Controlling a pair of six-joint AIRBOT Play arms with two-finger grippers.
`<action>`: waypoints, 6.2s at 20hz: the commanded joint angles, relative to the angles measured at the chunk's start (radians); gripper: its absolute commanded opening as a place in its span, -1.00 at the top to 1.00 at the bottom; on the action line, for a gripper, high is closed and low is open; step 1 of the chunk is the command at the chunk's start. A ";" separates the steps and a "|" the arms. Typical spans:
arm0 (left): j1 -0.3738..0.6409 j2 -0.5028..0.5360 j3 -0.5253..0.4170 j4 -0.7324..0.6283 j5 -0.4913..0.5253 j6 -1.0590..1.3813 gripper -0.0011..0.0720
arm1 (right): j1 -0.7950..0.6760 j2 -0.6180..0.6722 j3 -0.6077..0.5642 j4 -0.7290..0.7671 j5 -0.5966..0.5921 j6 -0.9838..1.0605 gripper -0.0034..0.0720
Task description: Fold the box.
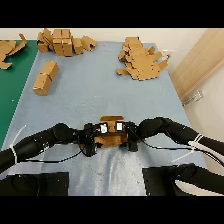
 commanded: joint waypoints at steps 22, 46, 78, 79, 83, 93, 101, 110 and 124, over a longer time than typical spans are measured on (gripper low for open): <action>0.038 0.214 0.001 0.549 -0.068 -0.581 0.94 | 0.000 -0.001 0.000 0.001 0.001 0.001 -0.44; 0.082 0.193 -0.085 0.547 -0.177 -1.974 0.94 | 0.000 -0.001 0.000 0.001 0.001 0.001 -0.44; -0.029 0.193 -0.026 0.204 -0.063 -1.734 0.94 | 0.000 -0.001 0.000 -0.002 0.001 0.001 -0.44; -0.029 0.193 -0.026 0.205 -0.064 -1.733 0.93 | 0.000 -0.001 0.000 -0.002 0.001 0.001 -0.44; -0.002 0.193 -0.027 0.250 -0.071 -1.736 0.94 | 0.000 -0.001 0.000 -0.002 0.001 0.001 -0.44; 0.058 0.193 -0.027 0.251 -0.083 -1.698 -0.13 | 0.000 -0.001 0.000 -0.002 0.001 0.001 -0.44; 0.056 0.193 -0.027 0.236 -0.085 -1.699 -0.14 | 0.000 -0.001 0.000 -0.002 0.001 0.001 -0.44; 0.058 0.193 -0.027 0.248 -0.050 -1.699 -0.14 | 0.000 -0.001 0.000 -0.002 0.001 0.001 -0.44; -0.132 0.028 0.195 0.753 -0.219 -2.240 -0.16 | 0.000 -0.001 0.000 -0.002 0.001 0.001 -0.44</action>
